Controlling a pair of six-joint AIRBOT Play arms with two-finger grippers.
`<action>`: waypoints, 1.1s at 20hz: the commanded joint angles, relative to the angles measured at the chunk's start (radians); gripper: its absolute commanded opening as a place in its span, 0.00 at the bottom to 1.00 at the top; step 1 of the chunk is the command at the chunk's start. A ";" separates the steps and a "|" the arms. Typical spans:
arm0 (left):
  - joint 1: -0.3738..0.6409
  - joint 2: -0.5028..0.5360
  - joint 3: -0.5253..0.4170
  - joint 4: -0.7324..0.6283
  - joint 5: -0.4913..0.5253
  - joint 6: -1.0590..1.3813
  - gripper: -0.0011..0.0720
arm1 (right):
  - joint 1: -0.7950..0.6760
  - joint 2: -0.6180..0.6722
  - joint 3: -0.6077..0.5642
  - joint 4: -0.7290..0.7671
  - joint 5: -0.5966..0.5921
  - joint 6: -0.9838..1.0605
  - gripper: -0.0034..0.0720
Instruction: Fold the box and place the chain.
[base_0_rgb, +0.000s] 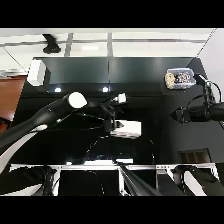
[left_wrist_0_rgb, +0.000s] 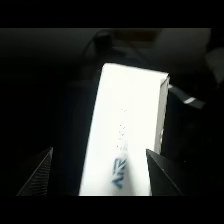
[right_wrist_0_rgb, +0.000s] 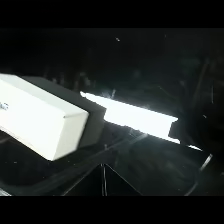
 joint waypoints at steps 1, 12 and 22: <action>-0.024 -0.119 0.126 -0.001 -0.103 -0.099 0.98 | -0.003 0.002 -0.011 -0.016 0.019 0.002 0.06; -0.052 -0.147 0.138 0.081 -0.117 -0.106 0.98 | -0.003 0.002 -0.011 -0.016 0.018 0.001 0.06; -0.052 -0.170 0.138 0.108 -0.150 -0.111 0.98 | -0.003 0.002 -0.011 -0.037 -0.018 0.001 0.06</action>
